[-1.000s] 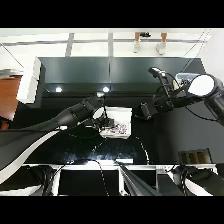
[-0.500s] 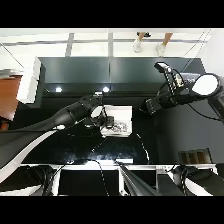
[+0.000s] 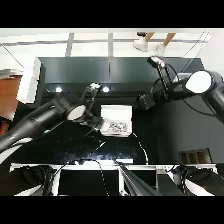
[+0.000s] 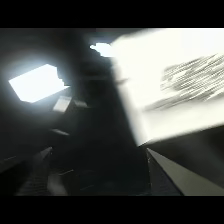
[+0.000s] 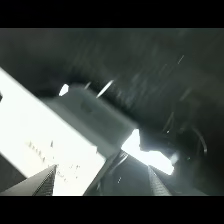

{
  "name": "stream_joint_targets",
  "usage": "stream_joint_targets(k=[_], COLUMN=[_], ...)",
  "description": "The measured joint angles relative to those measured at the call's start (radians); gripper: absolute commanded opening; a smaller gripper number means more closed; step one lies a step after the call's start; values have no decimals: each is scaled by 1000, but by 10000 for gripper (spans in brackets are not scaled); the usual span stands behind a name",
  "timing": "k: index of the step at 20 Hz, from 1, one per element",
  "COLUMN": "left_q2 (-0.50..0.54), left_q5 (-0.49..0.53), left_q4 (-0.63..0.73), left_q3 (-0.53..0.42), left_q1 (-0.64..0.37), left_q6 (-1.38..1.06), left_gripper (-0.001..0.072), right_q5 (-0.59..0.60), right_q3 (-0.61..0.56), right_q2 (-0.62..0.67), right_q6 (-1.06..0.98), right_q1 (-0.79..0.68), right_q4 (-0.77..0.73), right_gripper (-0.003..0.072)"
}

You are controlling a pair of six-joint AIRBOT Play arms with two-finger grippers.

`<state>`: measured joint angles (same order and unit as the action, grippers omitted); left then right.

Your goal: Fold the box and place the chain.

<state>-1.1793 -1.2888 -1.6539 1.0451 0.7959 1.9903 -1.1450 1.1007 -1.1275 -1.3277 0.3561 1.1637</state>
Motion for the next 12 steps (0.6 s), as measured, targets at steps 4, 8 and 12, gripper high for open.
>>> stream_joint_targets(k=[4, 8, 12], left_q2=[145, 219, 240], left_q5=[-65, -38, 22], left_q4=[-47, 134, 342], left_q3=[-88, -203, -293], left_q1=[-79, -242, -373], left_q6=[-84, -249, -449], left_gripper=[700, 700, 699], right_q5=[-40, -117, -147], right_q3=[210, 338, 372], right_q2=[-187, -361, -424], right_q6=[-11, 77, 176], right_q1=[13, 63, 120], right_q4=[33, 12, -8], right_gripper=[703, 703, 702])
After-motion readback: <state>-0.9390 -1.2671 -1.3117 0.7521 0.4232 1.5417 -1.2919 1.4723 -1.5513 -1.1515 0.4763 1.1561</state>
